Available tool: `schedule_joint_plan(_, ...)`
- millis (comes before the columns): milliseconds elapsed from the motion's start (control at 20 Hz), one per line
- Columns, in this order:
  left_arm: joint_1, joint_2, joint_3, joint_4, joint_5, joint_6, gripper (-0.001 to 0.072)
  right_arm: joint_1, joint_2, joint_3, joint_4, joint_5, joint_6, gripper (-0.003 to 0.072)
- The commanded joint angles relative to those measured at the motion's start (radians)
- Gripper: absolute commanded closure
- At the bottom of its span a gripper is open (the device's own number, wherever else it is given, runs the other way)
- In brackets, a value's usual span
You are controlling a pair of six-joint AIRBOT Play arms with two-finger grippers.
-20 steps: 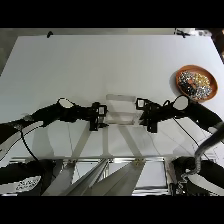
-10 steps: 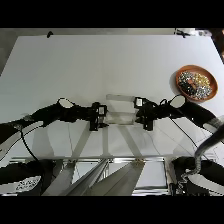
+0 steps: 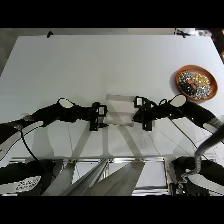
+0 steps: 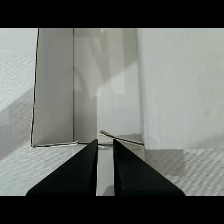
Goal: Fold the box and place the chain.
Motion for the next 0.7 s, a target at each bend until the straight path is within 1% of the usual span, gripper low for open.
schedule_joint_plan(0, 0.0, 0.0, 0.0, 0.0, 0.0, 0.0, 0.0501, 0.008, -0.001, 0.0, 0.014, -0.009, -0.011, 0.0589)
schedule_joint_plan(100, 0.0, 0.0, 0.0, 0.0, 0.0, -0.001, 0.0501, 0.052, -0.011, 0.0, 0.018, -0.026, -0.061, 0.0584)
schedule_joint_plan(150, 0.0, 0.0, 0.0, 0.0, -0.001, -0.001, 0.0501, 0.082, -0.021, 0.0, 0.013, -0.065, -0.072, 0.0559)
schedule_joint_plan(200, 0.0, 0.0, 0.0, 0.0, -0.002, 0.0, 0.0501, 0.104, -0.031, 0.0, 0.012, -0.106, -0.072, 0.0503)
schedule_joint_plan(250, 0.0, 0.0, 0.0, 0.0, -0.003, -0.001, 0.0501, 0.119, -0.037, 0.0, 0.011, -0.138, -0.072, 0.0484)
schedule_joint_plan(300, 0.0, 0.0, 0.0, 0.0, -0.002, -0.001, 0.0501, 0.124, -0.037, 0.0, 0.008, -0.154, -0.072, 0.0485)
schedule_joint_plan(450, 0.0, 0.0, 0.0, 0.0, -0.003, 0.0, 0.0501, 0.122, -0.037, 0.0, -0.002, -0.167, -0.071, 0.0484)
schedule_joint_plan(500, 0.0, 0.0, 0.0, 0.0, -0.003, -0.001, 0.0501, 0.122, -0.037, 0.0, -0.002, -0.167, -0.071, 0.0472)
schedule_joint_plan(550, 0.0, 0.0, 0.0, 0.0, -0.003, -0.001, 0.0501, 0.122, -0.037, 0.0, -0.002, -0.167, -0.071, 0.0421)
schedule_joint_plan(600, 0.0, 0.0, 0.0, 0.0, -0.003, 0.0, 0.0501, 0.122, -0.037, 0.0, -0.002, -0.167, -0.071, 0.0394)
schedule_joint_plan(650, 0.0, 0.0, 0.0, 0.0, -0.003, 0.0, 0.0501, 0.122, -0.037, 0.0, -0.002, -0.166, -0.068, 0.0388)
